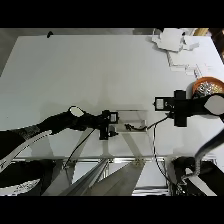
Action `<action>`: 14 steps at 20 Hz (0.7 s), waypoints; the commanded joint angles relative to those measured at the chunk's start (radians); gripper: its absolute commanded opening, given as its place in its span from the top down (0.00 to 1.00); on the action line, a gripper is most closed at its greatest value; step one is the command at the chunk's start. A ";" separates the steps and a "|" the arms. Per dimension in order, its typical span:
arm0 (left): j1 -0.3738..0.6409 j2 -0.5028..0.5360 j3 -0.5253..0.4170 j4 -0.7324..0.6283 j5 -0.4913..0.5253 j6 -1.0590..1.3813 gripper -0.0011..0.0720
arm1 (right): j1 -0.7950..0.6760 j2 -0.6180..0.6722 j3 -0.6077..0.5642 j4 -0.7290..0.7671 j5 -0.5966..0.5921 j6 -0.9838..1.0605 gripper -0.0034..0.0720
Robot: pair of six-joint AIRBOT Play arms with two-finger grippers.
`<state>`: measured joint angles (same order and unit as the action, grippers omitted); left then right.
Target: Fold the box and place the chain.
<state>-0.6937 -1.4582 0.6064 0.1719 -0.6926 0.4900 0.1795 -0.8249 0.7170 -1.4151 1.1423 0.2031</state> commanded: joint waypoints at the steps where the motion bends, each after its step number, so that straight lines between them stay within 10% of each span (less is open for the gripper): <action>1: 0.000 0.001 0.000 0.000 0.000 0.000 0.61 | -0.088 -0.061 -0.001 -0.019 -0.015 -0.108 0.56; 14: 0.000 0.001 0.000 0.000 0.000 0.000 0.61 | -0.088 -0.279 -0.116 -0.043 -0.144 -0.257 0.59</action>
<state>-0.6937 -1.4582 0.6064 0.1722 -0.6926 0.4896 0.0921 -1.0695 0.6140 -1.4559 1.0283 -0.0284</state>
